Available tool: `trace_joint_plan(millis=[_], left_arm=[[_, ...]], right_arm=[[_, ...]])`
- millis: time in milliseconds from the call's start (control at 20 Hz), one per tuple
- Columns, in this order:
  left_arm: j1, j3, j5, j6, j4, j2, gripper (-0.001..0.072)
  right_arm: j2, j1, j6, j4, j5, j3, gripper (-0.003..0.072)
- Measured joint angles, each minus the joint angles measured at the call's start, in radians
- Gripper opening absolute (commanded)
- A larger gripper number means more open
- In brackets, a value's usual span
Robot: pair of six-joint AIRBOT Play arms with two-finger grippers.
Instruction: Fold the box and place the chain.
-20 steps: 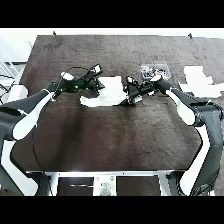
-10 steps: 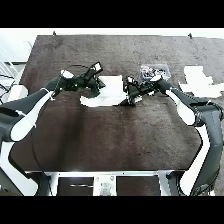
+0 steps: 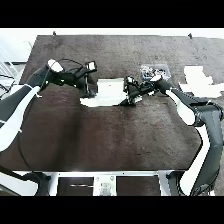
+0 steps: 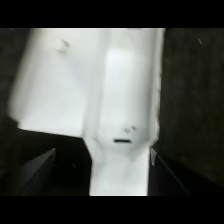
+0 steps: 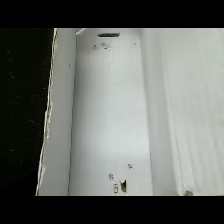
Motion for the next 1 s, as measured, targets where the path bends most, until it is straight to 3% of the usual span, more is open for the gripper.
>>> trace_joint_plan(millis=[350,600,650,1000], left_arm=[[-0.049,-0.023,0.057,-0.068,0.139,-0.022,0.0675],[-0.057,-0.025,0.084,-0.076,0.142,-0.064,0.0668],[-0.057,-0.025,0.088,-0.077,0.140,-0.072,0.0601],[-0.059,-0.025,0.101,-0.066,0.117,-0.098,0.0593]], right_arm=[[0.000,0.000,0.000,0.000,0.000,0.000,0.0591],[0.000,0.000,0.000,0.000,0.000,0.000,0.0592],[0.000,0.000,0.000,0.000,0.000,0.000,0.0591],[0.000,0.000,0.000,0.000,0.000,0.000,0.0591]])
